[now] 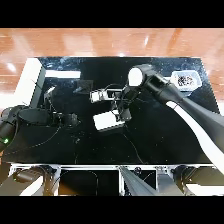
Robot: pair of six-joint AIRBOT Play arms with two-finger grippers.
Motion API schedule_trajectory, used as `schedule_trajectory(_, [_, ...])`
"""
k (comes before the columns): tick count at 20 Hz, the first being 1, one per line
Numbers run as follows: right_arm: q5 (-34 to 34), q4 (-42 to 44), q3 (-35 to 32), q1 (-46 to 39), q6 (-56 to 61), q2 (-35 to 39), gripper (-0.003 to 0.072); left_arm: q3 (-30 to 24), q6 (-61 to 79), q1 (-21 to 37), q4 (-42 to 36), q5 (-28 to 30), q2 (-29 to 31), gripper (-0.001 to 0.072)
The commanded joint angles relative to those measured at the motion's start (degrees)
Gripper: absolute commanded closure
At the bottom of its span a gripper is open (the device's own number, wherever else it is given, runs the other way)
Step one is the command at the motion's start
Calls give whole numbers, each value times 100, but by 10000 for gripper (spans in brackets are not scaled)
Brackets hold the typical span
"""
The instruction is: Fold the box and place the chain.
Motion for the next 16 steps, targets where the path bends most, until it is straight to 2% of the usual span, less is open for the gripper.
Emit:
schedule_trajectory(1, [-76,-35,-2,125,-249,-225,-23,0,118,0,22,11,-2,243])
schedule_trajectory(10, [-46,-490,-2,155,-94,-221,-24,0,144,0,24,-31,-2,244])
schedule_trajectory(16, [-304,-553,-2,160,103,-221,-20,0,144,0,22,-39,-2,243])
